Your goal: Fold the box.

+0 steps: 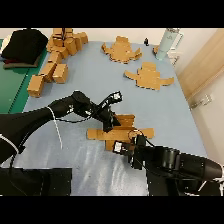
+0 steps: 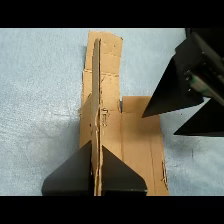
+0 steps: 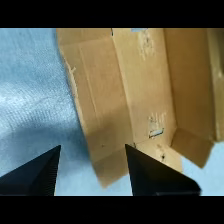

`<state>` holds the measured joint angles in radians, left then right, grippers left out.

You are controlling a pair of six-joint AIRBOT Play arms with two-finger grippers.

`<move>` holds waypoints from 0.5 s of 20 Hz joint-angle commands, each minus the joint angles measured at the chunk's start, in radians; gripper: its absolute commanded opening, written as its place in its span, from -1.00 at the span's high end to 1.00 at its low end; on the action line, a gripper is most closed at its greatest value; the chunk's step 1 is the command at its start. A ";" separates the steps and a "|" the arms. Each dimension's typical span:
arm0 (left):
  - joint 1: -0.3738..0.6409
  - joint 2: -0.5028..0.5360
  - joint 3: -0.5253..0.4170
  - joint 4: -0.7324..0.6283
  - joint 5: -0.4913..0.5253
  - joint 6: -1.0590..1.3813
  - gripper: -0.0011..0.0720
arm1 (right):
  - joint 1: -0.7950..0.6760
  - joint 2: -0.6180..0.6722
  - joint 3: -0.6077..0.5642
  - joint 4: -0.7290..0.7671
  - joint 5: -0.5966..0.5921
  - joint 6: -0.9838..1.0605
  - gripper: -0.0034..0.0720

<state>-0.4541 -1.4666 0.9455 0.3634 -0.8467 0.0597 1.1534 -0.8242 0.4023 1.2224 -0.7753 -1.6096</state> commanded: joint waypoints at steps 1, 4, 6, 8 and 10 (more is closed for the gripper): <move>0.000 -0.001 0.001 0.000 0.000 0.000 0.93 | 0.007 -0.064 -0.002 -0.167 0.062 0.058 -0.62; 0.000 -0.001 0.001 0.000 0.000 0.000 0.93 | 0.007 -0.065 0.000 -0.371 0.068 0.300 -0.62; 0.000 -0.001 0.001 0.000 0.000 0.000 0.93 | 0.007 -0.055 0.004 -0.422 0.059 0.407 -0.63; 0.000 -0.001 0.001 0.000 0.001 0.000 0.93 | 0.007 -0.051 0.016 -0.394 0.064 0.441 -0.63; -0.001 -0.001 0.001 0.000 0.000 0.000 0.93 | 0.007 -0.051 0.021 -0.354 0.064 0.441 -0.63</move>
<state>-0.4545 -1.4666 0.9455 0.3634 -0.8463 0.0597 1.1595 -0.8764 0.4149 0.8745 -0.7151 -1.2430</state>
